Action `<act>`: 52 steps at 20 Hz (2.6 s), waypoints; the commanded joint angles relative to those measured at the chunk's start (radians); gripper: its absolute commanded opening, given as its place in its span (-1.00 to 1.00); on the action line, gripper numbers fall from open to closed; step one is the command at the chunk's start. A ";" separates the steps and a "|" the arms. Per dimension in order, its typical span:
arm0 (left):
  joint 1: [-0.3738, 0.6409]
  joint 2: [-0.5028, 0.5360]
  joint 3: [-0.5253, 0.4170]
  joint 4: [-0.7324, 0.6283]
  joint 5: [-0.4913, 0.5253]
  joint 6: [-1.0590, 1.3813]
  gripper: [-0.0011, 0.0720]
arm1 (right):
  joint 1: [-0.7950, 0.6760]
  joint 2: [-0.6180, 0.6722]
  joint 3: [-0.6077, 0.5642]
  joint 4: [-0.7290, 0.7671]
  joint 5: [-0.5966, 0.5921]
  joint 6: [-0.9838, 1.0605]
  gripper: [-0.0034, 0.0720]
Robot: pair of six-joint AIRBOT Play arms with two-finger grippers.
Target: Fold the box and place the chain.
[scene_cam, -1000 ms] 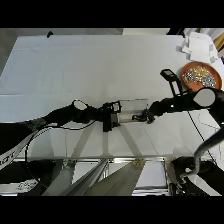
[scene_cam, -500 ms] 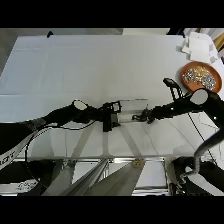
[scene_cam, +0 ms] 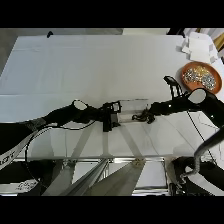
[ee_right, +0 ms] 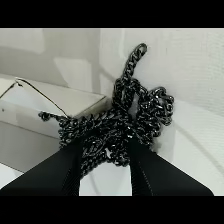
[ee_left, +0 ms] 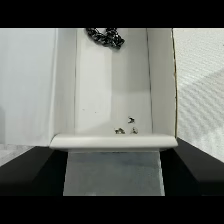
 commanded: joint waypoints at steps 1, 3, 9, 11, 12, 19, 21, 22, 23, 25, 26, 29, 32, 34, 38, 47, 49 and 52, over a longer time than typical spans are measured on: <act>0.000 0.000 0.001 0.000 0.000 0.000 -0.28 | -0.001 -0.001 -0.001 0.026 -0.007 0.000 -0.16; 0.000 0.000 0.001 0.000 0.000 0.000 -0.28 | -0.001 -0.001 -0.007 0.044 0.011 0.001 -0.16; 0.000 0.000 0.001 0.000 0.000 0.000 -0.28 | -0.001 -0.002 -0.064 0.052 -0.015 0.002 -0.24; 0.000 0.000 0.001 0.000 0.000 0.000 -0.28 | -0.001 -0.002 -0.068 0.061 -0.017 0.001 -0.32; 0.000 0.000 0.001 0.000 0.000 0.001 -0.28 | -0.001 -0.002 -0.069 0.076 -0.018 0.000 -0.35; 0.000 0.000 0.001 0.000 0.000 0.000 -0.28 | -0.001 -0.002 -0.080 0.103 -0.022 -0.005 -0.90; 0.000 0.000 0.001 0.000 0.000 0.000 -0.28 | -0.001 -0.002 -0.080 0.103 -0.023 -0.011 -0.89; 0.000 0.000 0.001 0.000 0.000 0.000 -0.28 | -0.001 -0.002 -0.080 0.102 -0.025 -0.012 -0.89; 0.000 0.000 0.001 0.000 0.000 0.000 -0.28 | -0.001 -0.002 -0.080 0.102 -0.031 -0.019 -0.89; 0.000 0.000 0.001 0.000 0.000 0.000 -0.28 | -0.001 0.010 -0.080 0.100 -0.037 -0.039 -0.89; 0.000 0.000 0.001 0.000 0.000 0.000 -0.28 | -0.001 0.025 -0.080 0.092 -0.043 -0.039 -0.89; 0.000 0.000 0.001 0.000 0.000 0.000 -0.28 | -0.001 0.074 -0.080 -0.014 -0.051 -0.039 -0.89; 0.000 0.000 0.001 0.000 0.000 0.000 -0.28 | -0.001 0.084 -0.080 -0.154 -0.039 -0.187 -0.89; 0.000 0.000 0.001 0.000 0.000 0.000 -0.28 | -0.001 0.084 -0.080 -0.150 -0.085 -0.346 -0.75; 0.000 0.000 0.001 0.000 0.000 0.000 -0.28 | -0.001 0.082 -0.080 -0.080 -0.093 -0.799 -0.04; 0.000 0.000 0.001 0.000 0.000 0.000 -0.28 | -0.001 -0.008 -0.080 -0.005 -0.048 -1.213 -0.19; 0.000 0.000 0.001 0.000 0.000 0.000 -0.28 | -0.001 -0.011 -0.080 0.000 -0.065 -1.217 -0.19; 0.000 0.000 0.001 0.000 0.000 0.000 -0.28 | -0.001 -0.048 -0.081 0.006 -0.077 -1.219 -0.32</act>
